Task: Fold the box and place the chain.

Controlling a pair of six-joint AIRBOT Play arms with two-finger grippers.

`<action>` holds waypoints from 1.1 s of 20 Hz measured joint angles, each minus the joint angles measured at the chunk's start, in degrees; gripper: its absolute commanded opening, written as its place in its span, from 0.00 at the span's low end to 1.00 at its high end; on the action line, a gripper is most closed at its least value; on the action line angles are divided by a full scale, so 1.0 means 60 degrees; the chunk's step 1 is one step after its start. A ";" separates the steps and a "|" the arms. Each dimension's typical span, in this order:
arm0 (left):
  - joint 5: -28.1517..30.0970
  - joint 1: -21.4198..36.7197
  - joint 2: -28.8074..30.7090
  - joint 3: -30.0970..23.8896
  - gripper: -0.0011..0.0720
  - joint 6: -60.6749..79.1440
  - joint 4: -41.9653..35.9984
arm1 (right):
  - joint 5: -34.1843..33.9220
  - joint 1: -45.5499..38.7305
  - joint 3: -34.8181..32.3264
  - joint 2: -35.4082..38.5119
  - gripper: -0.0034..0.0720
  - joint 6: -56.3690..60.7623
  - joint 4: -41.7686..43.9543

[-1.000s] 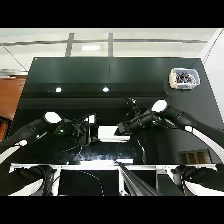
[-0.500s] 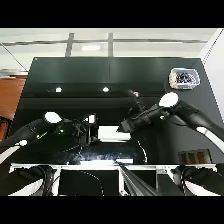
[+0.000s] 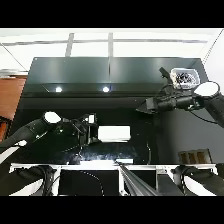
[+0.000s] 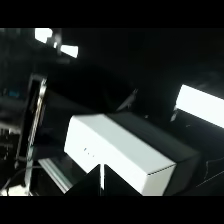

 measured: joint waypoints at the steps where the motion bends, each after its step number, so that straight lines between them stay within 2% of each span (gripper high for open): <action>1: -0.0029 0.0000 0.0117 0.0000 1.00 -0.0087 0.0095 | 0.0051 -0.0135 0.0000 0.0011 0.10 0.0004 -0.0011; 8: -0.0608 -0.0004 0.1719 0.0029 1.00 -0.1749 0.1494 | 0.0197 -0.0470 0.0000 0.0044 0.10 0.0004 -0.0102; 12: -0.0998 -0.0280 0.2135 0.0441 0.99 -0.2827 0.1749 | 0.0208 -0.0499 0.0000 0.0044 0.10 -0.0011 -0.0295; 15: -0.0688 -0.0860 0.1902 0.0903 0.99 -0.3242 0.1825 | 0.0208 -0.0506 0.0000 0.0044 0.10 -0.0018 -0.0361; 22: 0.0321 -0.2102 0.0331 0.1905 0.99 -0.3734 0.1545 | 0.0208 -0.0506 0.0000 0.0044 0.10 -0.0022 -0.0412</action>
